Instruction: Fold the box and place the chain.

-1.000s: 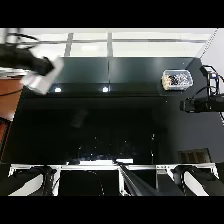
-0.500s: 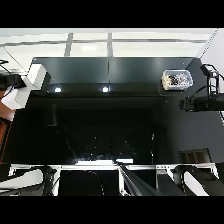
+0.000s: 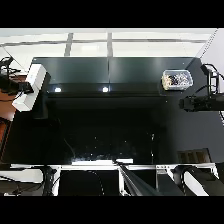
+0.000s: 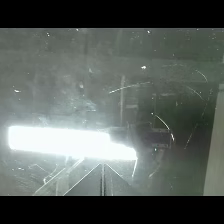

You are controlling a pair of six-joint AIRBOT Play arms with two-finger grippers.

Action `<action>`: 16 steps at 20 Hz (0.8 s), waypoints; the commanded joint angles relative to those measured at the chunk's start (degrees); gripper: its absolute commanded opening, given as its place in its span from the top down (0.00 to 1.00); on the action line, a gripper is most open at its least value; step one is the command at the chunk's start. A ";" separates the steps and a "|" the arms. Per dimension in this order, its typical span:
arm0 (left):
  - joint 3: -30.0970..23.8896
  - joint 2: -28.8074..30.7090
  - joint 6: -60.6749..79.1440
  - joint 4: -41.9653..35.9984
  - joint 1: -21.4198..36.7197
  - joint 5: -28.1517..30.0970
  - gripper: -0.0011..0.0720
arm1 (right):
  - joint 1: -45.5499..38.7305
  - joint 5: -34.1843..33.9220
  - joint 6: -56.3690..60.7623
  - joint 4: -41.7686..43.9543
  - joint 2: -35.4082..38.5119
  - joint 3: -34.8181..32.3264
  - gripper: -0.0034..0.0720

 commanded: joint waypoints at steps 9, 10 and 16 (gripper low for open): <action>4.79 -2.75 -0.02 0.13 -0.61 1.81 0.02 | 0.07 -1.60 0.20 2.43 0.02 -0.02 0.93; 8.15 -2.73 -0.72 -0.37 -0.70 -0.68 0.02 | 0.11 -1.66 0.20 2.43 0.02 -0.02 0.93; 34.53 -2.58 -16.35 -7.34 -4.00 -18.95 0.82 | 2.62 1.64 -2.16 3.02 0.35 0.13 0.93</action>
